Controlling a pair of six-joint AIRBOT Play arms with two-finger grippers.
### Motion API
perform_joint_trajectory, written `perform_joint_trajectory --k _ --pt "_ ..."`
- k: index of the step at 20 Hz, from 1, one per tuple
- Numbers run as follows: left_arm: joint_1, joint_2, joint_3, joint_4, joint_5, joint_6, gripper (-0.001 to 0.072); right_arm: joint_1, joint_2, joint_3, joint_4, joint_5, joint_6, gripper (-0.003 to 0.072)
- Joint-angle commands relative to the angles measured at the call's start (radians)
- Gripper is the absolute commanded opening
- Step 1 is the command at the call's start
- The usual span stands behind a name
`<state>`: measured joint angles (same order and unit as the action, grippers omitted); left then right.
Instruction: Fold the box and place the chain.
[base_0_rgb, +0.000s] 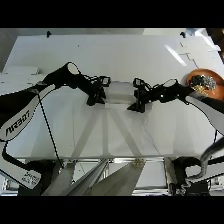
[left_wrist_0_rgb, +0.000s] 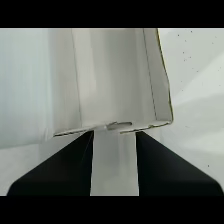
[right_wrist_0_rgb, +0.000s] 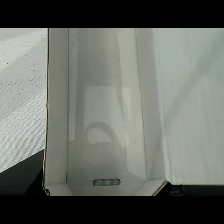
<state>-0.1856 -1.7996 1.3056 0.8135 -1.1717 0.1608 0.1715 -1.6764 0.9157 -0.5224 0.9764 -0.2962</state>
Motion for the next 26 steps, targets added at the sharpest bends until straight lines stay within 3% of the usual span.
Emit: perform_joint_trajectory --k 1,2,8,9,11,15,16,18,19,23,26 --pt "-0.005 -0.001 0.0 -0.042 0.012 0.0 0.0235 0.001 0.001 0.0 0.0 0.0 0.0 0.0496" --pt "-0.006 0.0 0.0 -0.043 0.012 0.0 0.0198 0.001 0.001 0.0 0.0 0.0 -0.001 0.0496" --pt "-0.01 -0.001 0.0 -0.124 -0.01 0.0 0.0214 0.001 0.001 0.0 0.0 0.0 -0.001 0.0496" --pt "-0.01 -0.001 0.0 -0.14 -0.01 0.0 0.0232 0.001 0.001 0.0 0.0 0.0 -0.001 0.0496" --pt "-0.01 -0.004 0.0 -0.15 -0.01 -0.001 0.0427 0.001 0.001 0.0 0.0 0.0 -0.001 0.0496" --pt "-0.01 -0.005 0.0 -0.144 -0.011 -0.003 0.0456 0.001 0.001 0.0 0.0 0.0 -0.001 0.0496" --pt "-0.009 -0.004 0.0 -0.144 -0.013 -0.007 0.0409 0.001 0.001 0.0 0.0 0.0 -0.001 0.0496" --pt "0.0 0.008 0.0 -0.137 -0.046 -0.011 0.0071 0.001 0.001 0.0 0.0 0.0 -0.001 0.0496" --pt "0.007 0.024 0.0 -0.119 -0.063 -0.011 0.0011 0.001 0.001 0.0 0.0 0.0 0.0 0.0496" --pt "0.029 0.15 0.0 0.053 -0.105 -0.064 0.001 0.001 0.001 0.0 0.0 0.0 0.0 0.0496" --pt "0.084 0.249 0.0 0.105 -0.128 -0.335 0.0004 0.001 0.001 0.0 0.0 0.0 -0.001 0.0496"
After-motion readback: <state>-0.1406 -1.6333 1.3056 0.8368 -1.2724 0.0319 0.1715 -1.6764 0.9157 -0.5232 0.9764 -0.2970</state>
